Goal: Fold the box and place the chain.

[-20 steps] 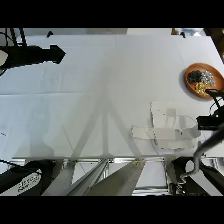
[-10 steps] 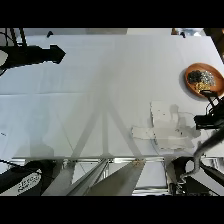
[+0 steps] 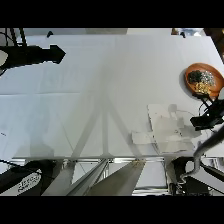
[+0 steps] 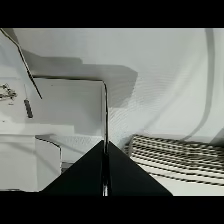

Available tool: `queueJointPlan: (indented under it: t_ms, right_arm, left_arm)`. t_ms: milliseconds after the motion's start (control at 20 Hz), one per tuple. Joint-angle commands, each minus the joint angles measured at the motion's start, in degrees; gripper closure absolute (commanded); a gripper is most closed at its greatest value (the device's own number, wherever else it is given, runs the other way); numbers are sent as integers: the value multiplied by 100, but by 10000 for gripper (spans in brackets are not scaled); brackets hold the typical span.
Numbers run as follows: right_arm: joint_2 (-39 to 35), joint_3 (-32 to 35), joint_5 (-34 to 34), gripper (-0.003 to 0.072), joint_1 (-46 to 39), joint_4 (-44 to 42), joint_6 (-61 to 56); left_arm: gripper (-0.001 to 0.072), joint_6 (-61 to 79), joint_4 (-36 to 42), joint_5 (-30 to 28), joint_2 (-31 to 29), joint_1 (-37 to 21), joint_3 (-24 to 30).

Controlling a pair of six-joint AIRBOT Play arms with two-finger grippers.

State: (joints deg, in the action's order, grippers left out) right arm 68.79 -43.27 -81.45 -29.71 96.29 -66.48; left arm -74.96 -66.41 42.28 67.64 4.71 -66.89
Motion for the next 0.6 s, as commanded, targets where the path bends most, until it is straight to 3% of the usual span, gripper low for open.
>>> queueJointPlan:
  t_ms: [0,200,350,550]
  right_arm:
    - [-203,-275,-17,679,459,144,103]
    - [-787,-903,98,678,922,-372,243]
    - [-1178,-988,188,679,940,-1054,258]
    - [-1318,-988,487,678,940,-2830,776]
  left_arm:
    - [11,2,-2,0,-4,2,-4]
    - [11,2,-2,0,-4,2,-4]
    - [11,2,-2,2,-4,2,-4]
    - [11,2,-2,0,-4,0,-4]
